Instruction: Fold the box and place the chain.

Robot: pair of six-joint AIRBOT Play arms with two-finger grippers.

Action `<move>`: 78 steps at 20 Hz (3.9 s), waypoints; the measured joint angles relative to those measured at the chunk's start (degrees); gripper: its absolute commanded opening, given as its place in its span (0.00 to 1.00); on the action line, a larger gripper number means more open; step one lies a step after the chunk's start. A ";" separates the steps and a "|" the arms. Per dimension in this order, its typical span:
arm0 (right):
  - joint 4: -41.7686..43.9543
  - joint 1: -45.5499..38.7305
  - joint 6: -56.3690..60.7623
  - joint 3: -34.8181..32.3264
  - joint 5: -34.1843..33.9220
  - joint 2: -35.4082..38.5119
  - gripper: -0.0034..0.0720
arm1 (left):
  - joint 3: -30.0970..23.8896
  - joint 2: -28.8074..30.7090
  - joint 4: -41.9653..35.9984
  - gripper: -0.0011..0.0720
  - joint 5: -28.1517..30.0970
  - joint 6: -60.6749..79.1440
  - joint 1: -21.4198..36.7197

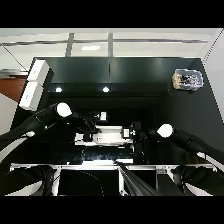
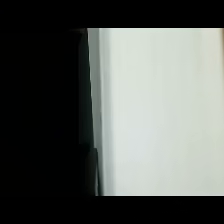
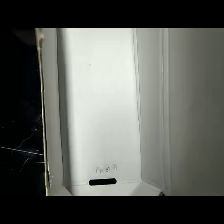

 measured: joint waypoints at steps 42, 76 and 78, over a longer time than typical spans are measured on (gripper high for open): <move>-0.44 0.00 0.00 0.00 0.02 0.00 0.66 | -11.04 8.33 -17.97 0.05 14.73 -31.71 3.78; -0.39 0.00 0.02 0.00 0.02 0.00 0.66 | -18.53 15.93 -7.10 0.54 6.75 0.22 4.22; -0.39 0.00 0.02 0.00 0.02 0.00 0.66 | -18.53 15.80 -7.45 0.48 5.84 0.24 3.80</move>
